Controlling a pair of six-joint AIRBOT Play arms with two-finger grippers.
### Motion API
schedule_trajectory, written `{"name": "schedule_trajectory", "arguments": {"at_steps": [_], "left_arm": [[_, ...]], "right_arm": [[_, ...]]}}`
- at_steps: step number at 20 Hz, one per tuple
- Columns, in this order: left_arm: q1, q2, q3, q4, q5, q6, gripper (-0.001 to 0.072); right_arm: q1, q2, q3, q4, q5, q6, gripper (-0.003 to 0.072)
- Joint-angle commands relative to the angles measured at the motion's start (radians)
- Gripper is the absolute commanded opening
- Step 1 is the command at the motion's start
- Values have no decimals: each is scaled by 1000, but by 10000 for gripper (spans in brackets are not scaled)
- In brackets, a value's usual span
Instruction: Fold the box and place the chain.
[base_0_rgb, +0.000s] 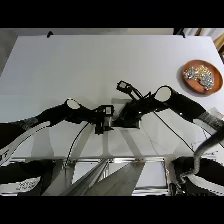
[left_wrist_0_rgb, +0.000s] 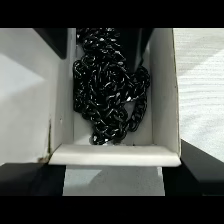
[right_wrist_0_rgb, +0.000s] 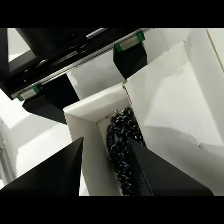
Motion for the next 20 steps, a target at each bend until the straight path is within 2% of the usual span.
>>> {"name": "schedule_trajectory", "arguments": {"at_steps": [1, 2, 4, 7, 10, 13, 16, 20], "left_arm": [[0, 0, 0, 0, 0, 0, 212], [0, 0, 0, 0, 0, 0, 212], [0, 0, 0, 0, 0, 0, 212], [0, 0, 0, 0, 0, 0, 212], [0, 0, 0, 0, 0, 0, 212], [0, 0, 0, 0, 0, 0, 212], [0, 0, 0, 0, 0, 0, 212], [0, 0, 0, 0, 0, 0, 212]], "right_arm": [[-11, 65, 0, -34, 0, 32, 315], [-24, 116, 0, -64, 1, 32, 313], [-73, 244, 0, -151, 18, 31, 247], [-219, 409, -1, -297, 113, 11, 238], [-406, 448, -26, -352, 208, -231, 238], [-484, 418, -159, -240, 103, -487, 240], [-446, 355, -306, -127, -13, -785, 240], [-328, 298, -362, -101, -178, -876, 240]]}}
